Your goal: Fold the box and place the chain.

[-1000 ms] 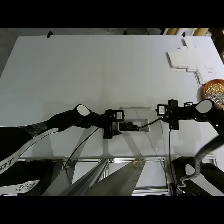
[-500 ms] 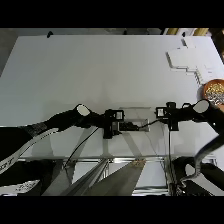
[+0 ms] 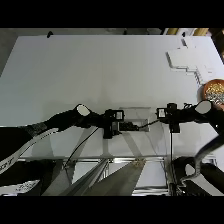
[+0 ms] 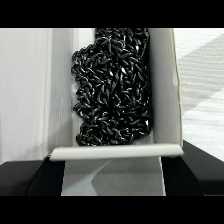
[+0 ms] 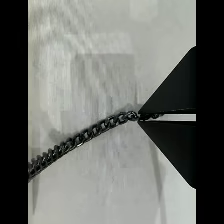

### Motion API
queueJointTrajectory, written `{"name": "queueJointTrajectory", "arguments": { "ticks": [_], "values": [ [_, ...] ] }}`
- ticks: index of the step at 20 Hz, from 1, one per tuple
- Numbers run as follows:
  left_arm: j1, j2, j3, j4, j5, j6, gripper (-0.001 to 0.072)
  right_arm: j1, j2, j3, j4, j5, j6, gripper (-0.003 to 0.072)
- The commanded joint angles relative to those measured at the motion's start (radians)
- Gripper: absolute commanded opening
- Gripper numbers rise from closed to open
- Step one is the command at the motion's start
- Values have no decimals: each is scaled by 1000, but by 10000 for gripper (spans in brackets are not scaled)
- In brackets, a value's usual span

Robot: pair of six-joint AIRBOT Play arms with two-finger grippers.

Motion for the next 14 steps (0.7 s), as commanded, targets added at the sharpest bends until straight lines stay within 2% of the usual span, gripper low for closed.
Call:
{"name": "queueJointTrajectory", "arguments": {
  "ticks": [1,6,10,12,14],
  "values": [
    [0,0,0,0,0,0,253,-1,85,0,67,107,122,15],
    [0,0,0,0,0,0,253,1,242,0,279,241,139,16],
    [0,0,0,0,0,0,253,101,356,0,323,246,220,16],
    [0,0,0,0,0,0,253,180,369,0,346,249,222,16],
    [0,0,0,0,0,0,253,255,364,-1,419,199,252,16]
  ]
}}
